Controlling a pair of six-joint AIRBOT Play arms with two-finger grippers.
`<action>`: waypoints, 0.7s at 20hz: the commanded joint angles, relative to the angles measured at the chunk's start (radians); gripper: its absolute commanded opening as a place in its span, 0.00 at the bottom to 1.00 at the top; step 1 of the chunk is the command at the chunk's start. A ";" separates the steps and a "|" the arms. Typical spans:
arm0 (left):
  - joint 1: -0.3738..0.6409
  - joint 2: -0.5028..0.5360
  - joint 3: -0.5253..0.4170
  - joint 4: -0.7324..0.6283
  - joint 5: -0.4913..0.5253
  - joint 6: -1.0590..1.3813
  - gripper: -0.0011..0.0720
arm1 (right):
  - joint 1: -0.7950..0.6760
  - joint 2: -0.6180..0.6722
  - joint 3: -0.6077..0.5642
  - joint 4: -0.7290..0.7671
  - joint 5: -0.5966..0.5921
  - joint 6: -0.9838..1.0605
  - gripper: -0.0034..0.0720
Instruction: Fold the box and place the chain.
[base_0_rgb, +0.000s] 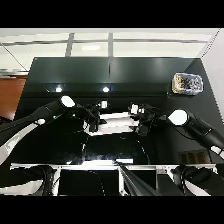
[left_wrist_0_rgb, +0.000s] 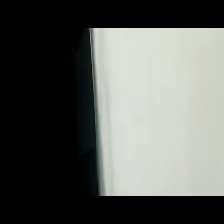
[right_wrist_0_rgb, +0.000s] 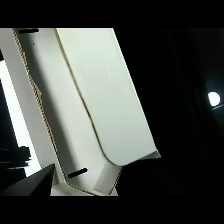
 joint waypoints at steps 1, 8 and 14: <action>0.000 0.000 0.000 0.000 -0.002 0.000 0.05 | -0.008 -0.026 0.001 0.081 0.018 -0.067 0.97; 0.000 0.000 0.001 -0.003 -0.009 0.000 0.05 | -0.008 -0.089 0.001 0.170 0.119 -0.255 0.97; 0.000 0.000 0.001 -0.003 -0.049 0.000 0.05 | -0.008 -0.169 -0.031 0.201 0.131 -0.325 0.97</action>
